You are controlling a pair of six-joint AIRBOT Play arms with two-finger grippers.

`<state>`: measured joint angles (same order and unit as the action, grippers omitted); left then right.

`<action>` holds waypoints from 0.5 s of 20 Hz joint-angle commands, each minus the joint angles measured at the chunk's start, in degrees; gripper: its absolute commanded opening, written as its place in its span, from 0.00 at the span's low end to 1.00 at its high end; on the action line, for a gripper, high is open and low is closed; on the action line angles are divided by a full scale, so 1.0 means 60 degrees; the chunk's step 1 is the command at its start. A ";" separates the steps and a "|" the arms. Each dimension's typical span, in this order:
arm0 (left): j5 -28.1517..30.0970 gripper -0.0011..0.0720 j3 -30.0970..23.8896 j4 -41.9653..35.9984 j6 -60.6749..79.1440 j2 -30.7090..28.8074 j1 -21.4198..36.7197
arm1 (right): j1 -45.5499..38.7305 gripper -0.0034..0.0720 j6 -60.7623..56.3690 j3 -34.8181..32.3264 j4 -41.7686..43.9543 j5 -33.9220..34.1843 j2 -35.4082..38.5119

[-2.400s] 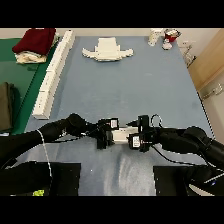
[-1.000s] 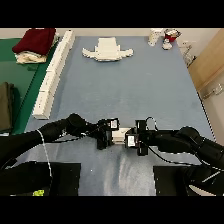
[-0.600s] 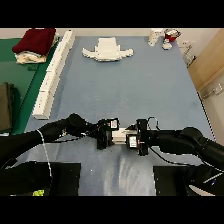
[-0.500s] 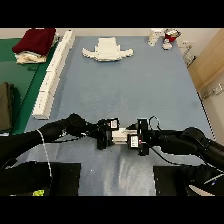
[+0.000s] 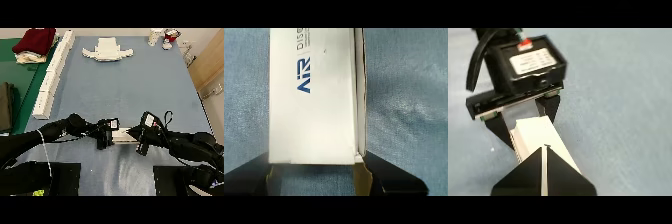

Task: Fold the box.

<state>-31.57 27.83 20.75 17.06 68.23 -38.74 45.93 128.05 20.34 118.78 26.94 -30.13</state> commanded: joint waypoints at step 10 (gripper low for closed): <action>0.0000 0.73 0.0000 0.0004 0.0004 -0.0007 0.0004 | 0.0637 0.08 -0.2160 -0.2732 0.2233 -0.3825 0.0149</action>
<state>-31.57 27.83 20.78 17.06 68.23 -38.74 49.32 116.31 5.89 131.26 6.44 -28.42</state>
